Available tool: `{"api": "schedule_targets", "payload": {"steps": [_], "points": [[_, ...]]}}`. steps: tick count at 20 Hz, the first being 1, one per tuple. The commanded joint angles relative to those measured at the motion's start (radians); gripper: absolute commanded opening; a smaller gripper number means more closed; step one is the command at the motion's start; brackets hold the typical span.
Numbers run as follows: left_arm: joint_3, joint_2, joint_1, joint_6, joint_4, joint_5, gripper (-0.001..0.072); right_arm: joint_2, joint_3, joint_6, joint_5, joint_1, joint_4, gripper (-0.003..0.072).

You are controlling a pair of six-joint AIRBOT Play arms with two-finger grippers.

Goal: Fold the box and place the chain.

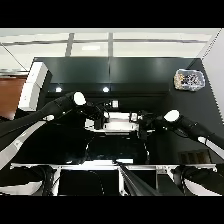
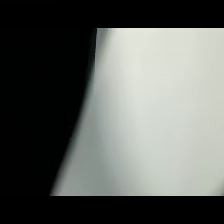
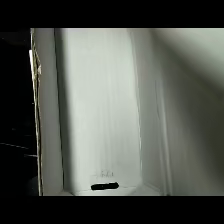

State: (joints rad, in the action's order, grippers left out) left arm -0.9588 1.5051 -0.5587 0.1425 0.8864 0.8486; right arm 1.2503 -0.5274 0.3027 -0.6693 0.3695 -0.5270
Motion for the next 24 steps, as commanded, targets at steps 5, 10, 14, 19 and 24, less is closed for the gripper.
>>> {"api": "schedule_targets", "payload": {"steps": [5, 10, 14, 19, 24], "points": [[-0.100, -0.100, 0.016, 0.275, 0.358, 0.124, 0.0717, 0.000, -0.001, 0.000, -0.003, 0.000, -0.006, 0.0456], [-0.127, -0.255, 0.114, 0.546, 0.423, 0.520, 0.0463, 0.000, -0.001, 0.000, -0.004, 0.000, -0.006, 0.0448], [-0.089, -0.260, 0.169, 0.671, 0.281, 0.777, 0.0024, 0.000, -0.001, 0.000, -0.004, 0.000, -0.006, 0.0447], [0.146, -0.260, 0.059, 0.547, -0.162, 0.412, 0.0024, 0.000, -0.001, 0.000, -0.003, 0.000, -0.006, 0.0127], [0.233, -0.260, 0.020, 0.271, -0.569, -0.137, 0.0027, 0.000, -0.001, 0.000, -0.003, 0.000, -0.006, 0.0127]]}}
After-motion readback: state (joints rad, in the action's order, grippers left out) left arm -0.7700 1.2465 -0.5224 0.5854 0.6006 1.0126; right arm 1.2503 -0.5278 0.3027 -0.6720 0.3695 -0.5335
